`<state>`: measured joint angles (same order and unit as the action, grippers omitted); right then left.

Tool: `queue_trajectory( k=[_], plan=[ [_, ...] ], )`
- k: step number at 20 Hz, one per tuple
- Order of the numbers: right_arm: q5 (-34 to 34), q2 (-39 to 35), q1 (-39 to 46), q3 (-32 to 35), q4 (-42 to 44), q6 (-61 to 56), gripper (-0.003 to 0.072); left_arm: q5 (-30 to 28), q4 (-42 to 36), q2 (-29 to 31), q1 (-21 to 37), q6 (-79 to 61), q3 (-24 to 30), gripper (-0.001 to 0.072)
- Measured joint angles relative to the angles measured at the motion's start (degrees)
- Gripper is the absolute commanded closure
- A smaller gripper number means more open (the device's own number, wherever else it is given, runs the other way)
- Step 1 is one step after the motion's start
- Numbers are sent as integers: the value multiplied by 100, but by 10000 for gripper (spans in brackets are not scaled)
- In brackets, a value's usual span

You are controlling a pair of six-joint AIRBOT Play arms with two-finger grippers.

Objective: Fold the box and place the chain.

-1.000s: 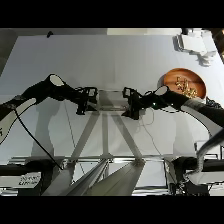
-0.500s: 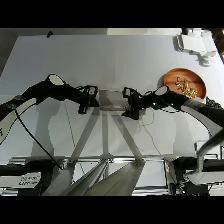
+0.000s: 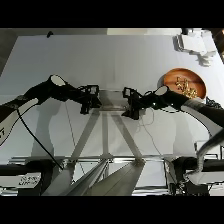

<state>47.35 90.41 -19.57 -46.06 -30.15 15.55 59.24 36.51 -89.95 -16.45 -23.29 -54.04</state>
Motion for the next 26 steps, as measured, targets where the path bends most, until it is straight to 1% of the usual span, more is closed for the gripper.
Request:
queue_trajectory(
  k=[4, 5, 7, 8, 12, 14, 17, 19, 21, 24, 26],
  plan=[
    [-2, 0, 0, 0, 0, 0, 212, -28, -2, -59, -15, 192, 0, 358],
    [-2, 0, 0, 0, 0, -2, 212, -33, -2, -63, -15, 232, 0, 396],
    [-2, 0, 0, 0, 0, -4, 212, -55, -2, -66, -17, 284, 0, 653],
    [-2, 0, 0, 0, 0, -4, 212, -50, -2, -42, -17, 326, 0, 700],
    [-2, 0, 0, 0, 0, -4, 212, -28, 55, 278, 98, 529, 0, 700],
    [0, 0, 0, 0, 0, -4, 212, -17, 105, 560, 264, 793, 0, 700],
    [0, 0, 0, 0, 0, -4, 212, 9, 378, 1060, 649, 1510, 0, 700],
    [-2, 0, 0, 0, 0, -4, 212, 17, 634, 1355, 968, 2391, 0, 700],
    [0, 0, 0, 0, 2, -4, 212, 17, 1023, 1543, 1259, 3626, 0, 700],
    [0, 0, 0, 0, 0, -4, 212, 37, 1923, 1576, 1462, 5768, 2, 702],
    [-2, 0, 0, 0, 2, -4, 212, 125, 2312, 1438, 1434, 6789, 2, 702]
  ],
)
